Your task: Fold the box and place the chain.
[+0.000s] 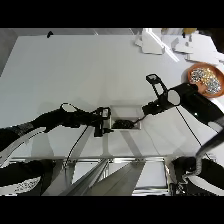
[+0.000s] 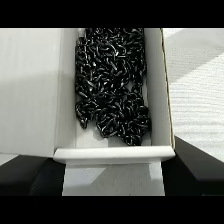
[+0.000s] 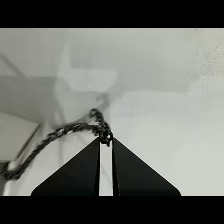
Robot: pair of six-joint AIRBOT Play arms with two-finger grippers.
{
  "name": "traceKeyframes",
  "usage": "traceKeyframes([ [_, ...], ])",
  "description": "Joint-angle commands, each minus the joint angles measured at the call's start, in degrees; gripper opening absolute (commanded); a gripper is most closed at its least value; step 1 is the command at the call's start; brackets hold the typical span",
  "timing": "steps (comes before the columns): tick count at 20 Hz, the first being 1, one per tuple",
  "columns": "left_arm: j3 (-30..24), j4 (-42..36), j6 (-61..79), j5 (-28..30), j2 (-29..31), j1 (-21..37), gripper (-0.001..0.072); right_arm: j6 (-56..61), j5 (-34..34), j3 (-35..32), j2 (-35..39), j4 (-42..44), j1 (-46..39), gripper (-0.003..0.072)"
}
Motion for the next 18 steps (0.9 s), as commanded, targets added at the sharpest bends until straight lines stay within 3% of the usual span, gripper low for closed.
traceKeyframes([
  [1, 0.0, 0.0, 0.0, 0.0, 0.0, 0.0, 0.0209, -0.2, 1.4, 0.0, 8.0, 1.3, 3.0, 0.0018],
  [8, 0.0, 0.0, 0.0, 0.0, 0.0, 0.0, 0.0209, -0.2, 2.0, 0.0, 17.0, 10.0, 9.2, 0.0018],
  [13, 0.0, 0.0, 0.0, 0.0, 0.0, 0.0, 0.0209, -1.7, -5.9, 0.0, 17.0, 17.4, 14.2, 0.0018],
  [18, 0.0, 0.0, 0.0, 0.0, 0.0, 0.0, 0.0209, -1.7, -11.7, 0.0, 15.3, 17.4, 16.9, 0.0019],
])
